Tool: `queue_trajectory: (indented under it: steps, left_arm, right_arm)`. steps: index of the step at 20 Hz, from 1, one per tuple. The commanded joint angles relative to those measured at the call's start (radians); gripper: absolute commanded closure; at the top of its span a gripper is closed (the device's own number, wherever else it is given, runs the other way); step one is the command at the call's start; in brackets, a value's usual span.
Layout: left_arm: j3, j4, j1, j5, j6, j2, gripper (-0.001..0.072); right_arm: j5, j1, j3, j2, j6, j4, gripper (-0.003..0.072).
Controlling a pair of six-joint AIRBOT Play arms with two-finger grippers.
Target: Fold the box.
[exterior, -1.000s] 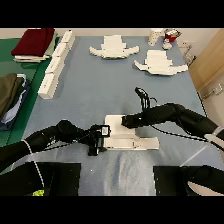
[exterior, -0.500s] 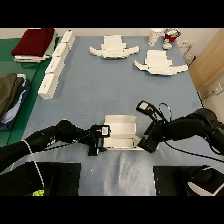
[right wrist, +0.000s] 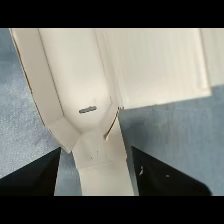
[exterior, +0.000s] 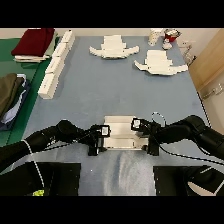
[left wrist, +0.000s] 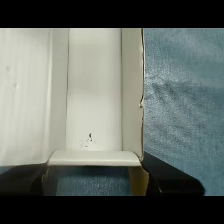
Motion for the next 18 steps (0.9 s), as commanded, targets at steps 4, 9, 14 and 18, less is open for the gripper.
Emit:
queue_trajectory:
  steps: [4,9,14,18]
  left_arm:
    - [0.000,0.000,0.000,0.000,0.000,0.000,0.0169]
    - [0.000,0.000,0.000,0.000,0.000,0.000,0.0169]
    - [0.000,0.000,0.000,0.000,0.000,0.000,0.0169]
    - [0.000,0.000,0.000,0.000,0.000,0.000,0.0169]
  right_arm:
    - [0.082,0.001,-0.005,-0.035,-0.312,0.207,0.0480]
    - [0.146,0.031,-0.005,-0.063,-0.371,0.267,0.0542]
    - [0.204,0.049,-0.003,-0.099,-0.371,0.269,0.0087]
    - [0.190,0.049,-0.003,-0.092,-0.370,0.267,0.0100]
